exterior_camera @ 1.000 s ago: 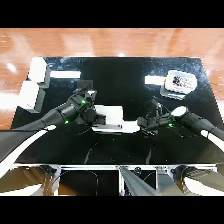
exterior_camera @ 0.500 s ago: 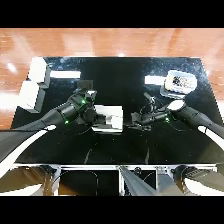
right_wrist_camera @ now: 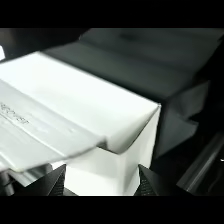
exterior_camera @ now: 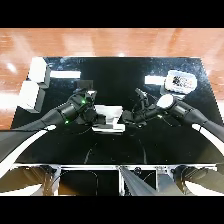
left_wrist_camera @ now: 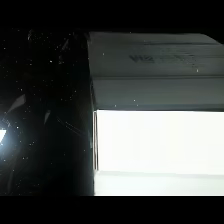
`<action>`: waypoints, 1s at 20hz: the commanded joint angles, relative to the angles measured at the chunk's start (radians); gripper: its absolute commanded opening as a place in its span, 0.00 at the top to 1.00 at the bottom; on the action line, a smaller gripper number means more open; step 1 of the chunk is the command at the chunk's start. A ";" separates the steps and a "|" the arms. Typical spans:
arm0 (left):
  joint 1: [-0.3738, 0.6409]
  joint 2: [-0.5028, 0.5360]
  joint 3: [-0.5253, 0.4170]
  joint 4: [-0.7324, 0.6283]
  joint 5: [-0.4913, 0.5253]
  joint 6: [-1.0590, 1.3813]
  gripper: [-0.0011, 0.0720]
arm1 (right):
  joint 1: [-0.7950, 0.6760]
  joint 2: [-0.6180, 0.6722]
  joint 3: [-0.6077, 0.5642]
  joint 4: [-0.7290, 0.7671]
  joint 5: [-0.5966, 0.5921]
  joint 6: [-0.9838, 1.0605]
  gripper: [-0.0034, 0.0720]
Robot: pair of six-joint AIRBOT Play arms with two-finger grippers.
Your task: Fold the box and place the chain.
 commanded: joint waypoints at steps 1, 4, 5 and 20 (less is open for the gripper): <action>0.000 0.000 -0.001 0.001 -0.006 0.000 0.96 | 0.104 -0.001 0.055 -0.164 -0.093 0.227 0.23; 0.000 0.000 0.000 0.000 -0.012 0.000 0.96 | 0.183 -0.001 0.102 -0.405 -0.112 0.481 0.23; 0.000 0.000 0.000 0.000 -0.011 0.000 0.96 | 0.211 -0.001 0.121 -0.498 -0.097 0.564 0.23; 0.000 0.000 -0.001 0.008 -0.033 0.000 0.96 | 0.372 -0.176 0.325 -0.827 0.142 0.837 0.37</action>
